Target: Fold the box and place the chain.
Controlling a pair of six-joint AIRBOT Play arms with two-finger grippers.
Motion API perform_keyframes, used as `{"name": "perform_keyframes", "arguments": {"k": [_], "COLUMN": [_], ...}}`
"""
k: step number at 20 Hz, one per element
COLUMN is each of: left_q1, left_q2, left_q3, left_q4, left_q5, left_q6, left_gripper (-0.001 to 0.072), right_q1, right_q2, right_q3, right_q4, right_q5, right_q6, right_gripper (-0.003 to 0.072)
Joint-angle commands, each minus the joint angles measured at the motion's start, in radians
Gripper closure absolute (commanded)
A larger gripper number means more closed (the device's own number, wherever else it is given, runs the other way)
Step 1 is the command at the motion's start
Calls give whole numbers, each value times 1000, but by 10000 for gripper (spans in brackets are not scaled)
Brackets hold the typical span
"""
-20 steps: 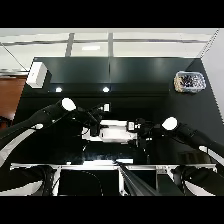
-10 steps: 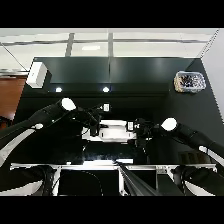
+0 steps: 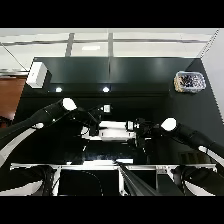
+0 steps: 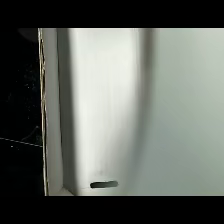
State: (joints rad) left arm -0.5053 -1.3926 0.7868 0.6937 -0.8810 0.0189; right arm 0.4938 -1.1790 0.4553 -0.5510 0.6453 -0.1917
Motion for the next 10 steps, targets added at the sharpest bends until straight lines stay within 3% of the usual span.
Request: {"name": "perform_keyframes", "arguments": {"k": [1, 2, 4, 8, 10], "left_q1": [1, 1, 1, 1, 1], "left_q2": [9, 16, 43, 168, 245], "left_q3": [42, 64, 101, 111, 111], "left_q4": [34, 93, 225, 438, 517], "left_q5": [-91, -128, -196, -314, -342], "left_q6": [-18, -62, -181, -467, -663], "left_gripper": [411, 393, 202, 201, 262], "right_q1": [0, 0, 0, 0, 0], "right_q2": [0, 0, 0, 0, 0], "right_q3": [0, 0, 0, 0, 0], "right_q4": [-2, -2, -2, -3, -3], "right_q5": [5, 5, 5, 5, 5], "right_q6": [-2, -2, -2, -2, -3], "right_gripper": [261, 260, 260, 261, 261]}}
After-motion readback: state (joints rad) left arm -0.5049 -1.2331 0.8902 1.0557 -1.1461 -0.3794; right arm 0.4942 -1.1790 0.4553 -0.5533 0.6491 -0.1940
